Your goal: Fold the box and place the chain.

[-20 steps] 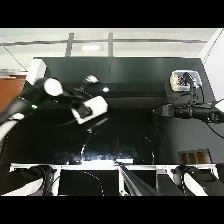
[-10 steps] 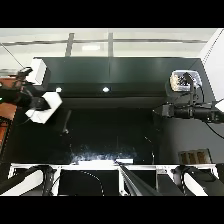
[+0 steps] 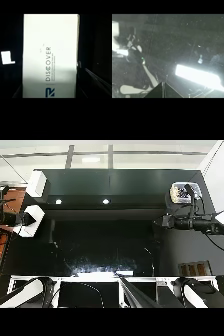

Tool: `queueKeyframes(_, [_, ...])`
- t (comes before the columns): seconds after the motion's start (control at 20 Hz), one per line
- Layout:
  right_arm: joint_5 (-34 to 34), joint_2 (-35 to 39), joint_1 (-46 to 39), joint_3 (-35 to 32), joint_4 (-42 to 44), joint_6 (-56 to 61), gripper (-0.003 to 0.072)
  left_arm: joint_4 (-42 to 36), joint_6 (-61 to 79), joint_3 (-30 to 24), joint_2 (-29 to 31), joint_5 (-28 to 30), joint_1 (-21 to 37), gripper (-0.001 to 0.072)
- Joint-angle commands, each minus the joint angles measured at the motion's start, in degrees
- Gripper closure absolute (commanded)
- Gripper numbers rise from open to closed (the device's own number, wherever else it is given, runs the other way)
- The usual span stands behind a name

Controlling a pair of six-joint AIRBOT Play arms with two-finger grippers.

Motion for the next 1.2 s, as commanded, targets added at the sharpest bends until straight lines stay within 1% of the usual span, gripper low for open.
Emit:
queueKeyframes(0.0, [-0.81, 0.02, 0.00, 0.04, 0.00, 0.61, 0.0649, -4.11, 5.49, -3.34, 0.00, 10.19, 0.59, 0.0352])
queueKeyframes(0.2, [-1.20, 0.00, 0.00, 0.04, -0.02, 0.61, 0.0649, -3.93, 5.49, -3.30, -0.28, 17.79, 0.61, 0.0352])
queueKeyframes(0.4, [-1.20, 0.00, 0.00, 0.04, -0.04, 0.59, 0.0649, -3.74, 5.49, -3.19, -0.83, 23.23, 0.59, 0.0352])
queueKeyframes(0.65, [-0.87, 0.00, 0.04, 0.04, -0.04, 0.85, 0.0649, -4.48, 5.42, 1.14, -6.86, 22.60, 0.42, 0.0353])
queueKeyframes(0.9, [-0.94, 0.00, 0.04, 0.04, -0.04, 1.07, 0.0649, -4.63, 5.40, 5.29, -12.92, 22.97, -1.29, 0.0353])
queueKeyframes(1.0, [-1.03, 0.00, 0.04, 0.04, -0.04, 1.07, 0.0649, -4.59, 5.40, 7.06, -14.67, 22.86, -2.47, 0.0353])
queueKeyframes(1.15, [-0.98, 0.00, 0.04, 0.04, -0.07, 1.29, 0.0649, -4.37, 3.96, 8.98, -16.09, 24.52, -3.08, 0.0352])
